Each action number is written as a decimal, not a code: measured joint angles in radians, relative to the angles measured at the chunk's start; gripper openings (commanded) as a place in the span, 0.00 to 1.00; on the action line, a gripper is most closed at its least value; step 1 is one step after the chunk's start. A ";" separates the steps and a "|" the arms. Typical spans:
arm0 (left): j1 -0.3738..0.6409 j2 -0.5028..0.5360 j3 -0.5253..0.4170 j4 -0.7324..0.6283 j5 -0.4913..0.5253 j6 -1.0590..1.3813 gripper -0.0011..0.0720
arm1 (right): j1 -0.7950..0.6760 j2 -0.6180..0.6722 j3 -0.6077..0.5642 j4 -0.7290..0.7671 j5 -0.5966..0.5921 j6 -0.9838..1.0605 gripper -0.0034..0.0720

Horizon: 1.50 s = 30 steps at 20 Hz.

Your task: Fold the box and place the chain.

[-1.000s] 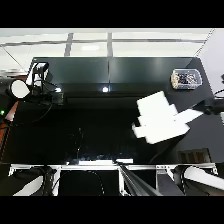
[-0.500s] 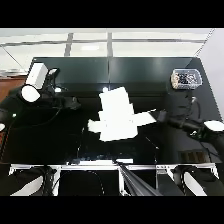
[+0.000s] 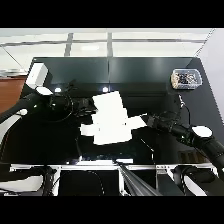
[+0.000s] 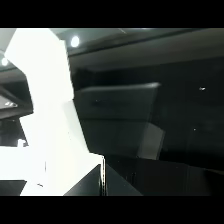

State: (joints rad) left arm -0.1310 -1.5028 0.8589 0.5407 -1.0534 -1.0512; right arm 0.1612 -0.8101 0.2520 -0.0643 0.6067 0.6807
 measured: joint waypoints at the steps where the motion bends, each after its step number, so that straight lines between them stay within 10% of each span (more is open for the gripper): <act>1: -0.001 -0.027 0.014 -0.019 -0.020 0.035 0.97 | 0.003 0.001 -0.001 0.001 -0.001 0.000 0.06; 7: -0.026 -0.183 0.145 -0.098 -0.287 0.274 0.96 | 0.010 0.001 -0.002 0.004 0.000 -0.001 0.06; 13: -0.093 -0.246 0.222 0.090 -0.435 0.412 0.65 | 0.010 0.001 -0.002 0.004 0.002 -0.001 0.06; 27: -0.121 -0.257 0.235 0.102 -0.432 0.502 0.49 | 0.010 0.001 -0.002 0.002 0.003 -0.001 0.06; 30: -0.121 -0.257 0.235 0.057 -0.420 0.507 0.10 | 0.010 0.001 -0.002 0.000 0.008 -0.001 0.06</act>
State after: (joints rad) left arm -0.2520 -1.7596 1.0939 0.5980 -1.4734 -0.5438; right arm 0.1715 -0.8093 0.2504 -0.0639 0.6151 0.6796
